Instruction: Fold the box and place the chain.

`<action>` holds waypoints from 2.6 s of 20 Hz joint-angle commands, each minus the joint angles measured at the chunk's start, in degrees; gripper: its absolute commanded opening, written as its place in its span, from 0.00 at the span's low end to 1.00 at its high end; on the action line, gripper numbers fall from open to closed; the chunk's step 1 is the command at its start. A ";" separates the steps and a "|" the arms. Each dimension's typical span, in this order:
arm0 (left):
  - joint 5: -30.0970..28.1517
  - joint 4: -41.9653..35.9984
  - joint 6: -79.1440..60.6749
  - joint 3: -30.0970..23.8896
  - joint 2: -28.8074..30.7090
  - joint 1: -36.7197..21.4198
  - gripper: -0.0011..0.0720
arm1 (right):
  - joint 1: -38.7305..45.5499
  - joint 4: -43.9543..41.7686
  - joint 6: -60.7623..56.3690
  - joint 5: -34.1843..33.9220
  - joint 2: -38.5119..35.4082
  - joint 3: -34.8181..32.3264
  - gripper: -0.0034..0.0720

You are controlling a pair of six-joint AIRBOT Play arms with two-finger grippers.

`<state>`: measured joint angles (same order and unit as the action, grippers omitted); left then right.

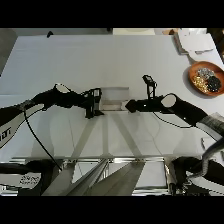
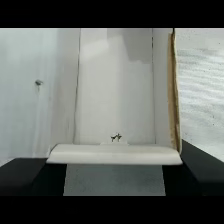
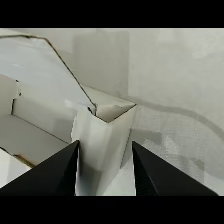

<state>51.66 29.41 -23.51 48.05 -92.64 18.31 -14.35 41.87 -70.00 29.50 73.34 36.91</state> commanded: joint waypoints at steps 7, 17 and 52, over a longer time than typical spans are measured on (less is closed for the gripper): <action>-0.02 0.02 -0.02 -0.02 -0.02 0.00 0.30 | -5.79 14.38 -13.66 -2.97 -0.02 1.70 0.52; -0.02 0.02 -0.02 -0.02 -0.02 0.00 0.30 | -8.83 25.83 -27.93 -0.42 0.00 5.42 0.52; -0.02 0.02 -0.02 -0.02 -0.02 0.00 0.30 | -15.93 57.31 -63.17 13.00 9.20 17.20 0.44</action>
<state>51.72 29.45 -23.53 48.05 -92.66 18.35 -29.95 97.91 -129.16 41.25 80.75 52.53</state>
